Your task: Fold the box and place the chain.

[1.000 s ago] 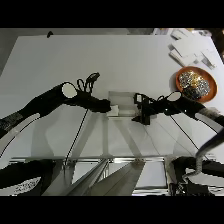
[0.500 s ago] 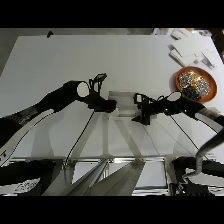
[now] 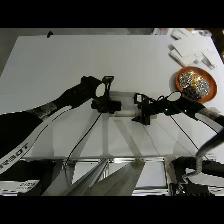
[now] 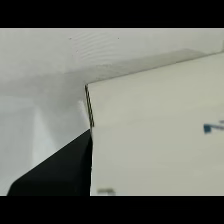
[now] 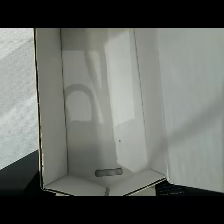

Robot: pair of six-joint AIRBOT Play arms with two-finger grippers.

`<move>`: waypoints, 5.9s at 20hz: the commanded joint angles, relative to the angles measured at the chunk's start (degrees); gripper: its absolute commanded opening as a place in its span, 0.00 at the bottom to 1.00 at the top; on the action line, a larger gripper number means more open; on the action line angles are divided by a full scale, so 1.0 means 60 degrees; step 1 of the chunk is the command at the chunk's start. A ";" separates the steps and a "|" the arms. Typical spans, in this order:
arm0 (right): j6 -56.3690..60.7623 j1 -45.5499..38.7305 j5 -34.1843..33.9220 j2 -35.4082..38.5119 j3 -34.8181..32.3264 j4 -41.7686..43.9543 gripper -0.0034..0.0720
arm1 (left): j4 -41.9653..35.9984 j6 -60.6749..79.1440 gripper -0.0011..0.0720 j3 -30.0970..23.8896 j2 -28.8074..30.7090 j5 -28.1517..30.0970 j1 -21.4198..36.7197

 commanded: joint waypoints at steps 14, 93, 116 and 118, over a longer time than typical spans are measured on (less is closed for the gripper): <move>-0.0004 0.0007 0.0000 0.0000 -0.0004 -0.0004 0.57 | 0.1603 -0.2171 0.28 0.1155 -0.1067 -0.1494 -0.0393; -0.0004 0.0007 0.0000 0.0004 -0.0004 -0.0004 0.57 | 0.1566 0.1300 0.41 0.1147 0.0051 -0.1373 -0.0270; -0.0004 0.0007 0.0000 0.0004 -0.0004 -0.0007 0.57 | -0.7337 2.5004 0.96 -0.4586 0.2095 0.0364 0.5366; -0.0004 0.0004 0.0000 0.0004 -0.0004 -0.0007 0.57 | -0.7788 2.5212 0.96 -0.4586 0.1727 0.0503 0.5180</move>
